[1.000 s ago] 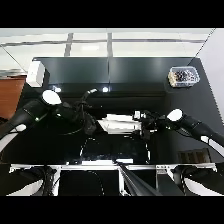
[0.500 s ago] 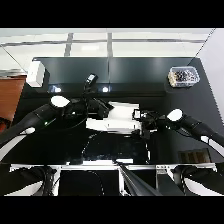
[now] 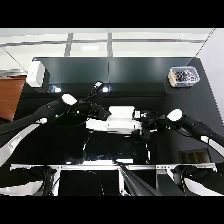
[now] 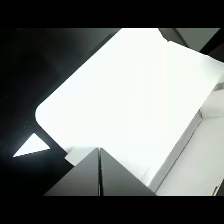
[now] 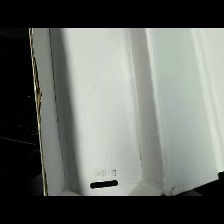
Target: Fold the box and place the chain.
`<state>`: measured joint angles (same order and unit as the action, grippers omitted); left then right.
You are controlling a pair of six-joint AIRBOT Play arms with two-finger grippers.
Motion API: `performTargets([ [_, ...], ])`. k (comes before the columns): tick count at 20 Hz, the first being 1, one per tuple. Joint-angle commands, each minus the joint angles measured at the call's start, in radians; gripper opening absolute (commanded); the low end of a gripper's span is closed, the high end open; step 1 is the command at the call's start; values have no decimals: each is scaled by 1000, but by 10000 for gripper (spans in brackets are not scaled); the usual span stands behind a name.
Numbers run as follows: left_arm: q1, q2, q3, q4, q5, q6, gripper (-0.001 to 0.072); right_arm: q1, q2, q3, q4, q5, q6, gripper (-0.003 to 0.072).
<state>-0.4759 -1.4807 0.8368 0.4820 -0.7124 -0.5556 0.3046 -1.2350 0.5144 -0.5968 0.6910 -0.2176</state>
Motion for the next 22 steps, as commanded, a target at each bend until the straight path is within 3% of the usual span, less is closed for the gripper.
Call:
performTargets([
  [1,14,-12,10,34,-28,17,19,1,0,0,1,0,0,310],
  [4,61,51,35,39,-38,17,18,1,0,0,1,0,0,310],
  [8,156,287,38,195,-33,29,18,1,0,0,1,0,0,310],
  [11,236,426,-12,264,-82,80,19,1,0,0,1,0,0,310],
  [14,256,439,-113,266,-226,370,20,1,0,0,1,0,0,310],
  [15,245,430,-145,267,-260,477,53,1,0,0,1,0,0,310],
  [16,230,422,-175,267,-252,597,295,1,0,0,1,0,0,310],
  [17,209,413,-204,266,-210,713,684,1,0,0,1,0,0,310],
  [18,192,406,-218,267,-151,745,716,1,0,0,1,0,0,310],
  [20,154,375,-219,264,-64,790,715,1,0,0,1,0,0,310],
  [22,113,323,-213,257,-54,861,705,1,0,0,1,0,0,310],
])
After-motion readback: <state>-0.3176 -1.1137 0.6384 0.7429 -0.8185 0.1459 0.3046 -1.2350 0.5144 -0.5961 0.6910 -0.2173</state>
